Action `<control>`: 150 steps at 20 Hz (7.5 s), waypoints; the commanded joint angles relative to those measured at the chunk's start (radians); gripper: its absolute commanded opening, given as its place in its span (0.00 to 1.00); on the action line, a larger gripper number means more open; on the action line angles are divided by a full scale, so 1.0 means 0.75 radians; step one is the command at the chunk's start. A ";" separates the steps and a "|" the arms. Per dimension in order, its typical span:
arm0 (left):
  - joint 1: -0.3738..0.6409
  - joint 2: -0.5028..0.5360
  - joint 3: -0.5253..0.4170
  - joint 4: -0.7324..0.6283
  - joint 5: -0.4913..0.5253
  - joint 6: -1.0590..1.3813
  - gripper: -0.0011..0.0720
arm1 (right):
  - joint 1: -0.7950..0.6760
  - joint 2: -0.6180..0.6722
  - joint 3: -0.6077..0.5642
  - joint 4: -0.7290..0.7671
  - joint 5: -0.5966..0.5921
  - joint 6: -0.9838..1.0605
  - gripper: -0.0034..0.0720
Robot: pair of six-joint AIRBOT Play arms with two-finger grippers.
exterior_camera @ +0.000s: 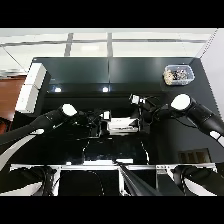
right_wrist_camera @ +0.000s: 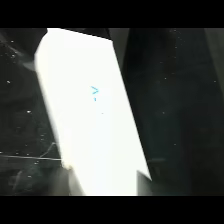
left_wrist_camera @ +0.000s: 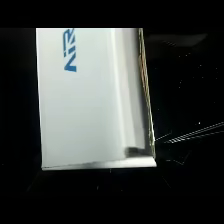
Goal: Fold the box and place the chain.
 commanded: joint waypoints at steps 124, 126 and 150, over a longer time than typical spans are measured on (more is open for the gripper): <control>0.392 0.238 0.735 1.496 -1.133 -2.432 0.51 | -0.625 0.425 -0.050 -0.290 0.392 1.199 0.07; 0.698 0.335 0.553 1.482 -1.096 -2.433 0.51 | -0.624 0.425 -0.071 -0.270 0.386 1.199 0.07; 1.513 0.176 0.502 1.103 -0.577 -1.866 0.99 | -0.622 0.425 -0.077 -0.213 0.325 1.251 0.07</control>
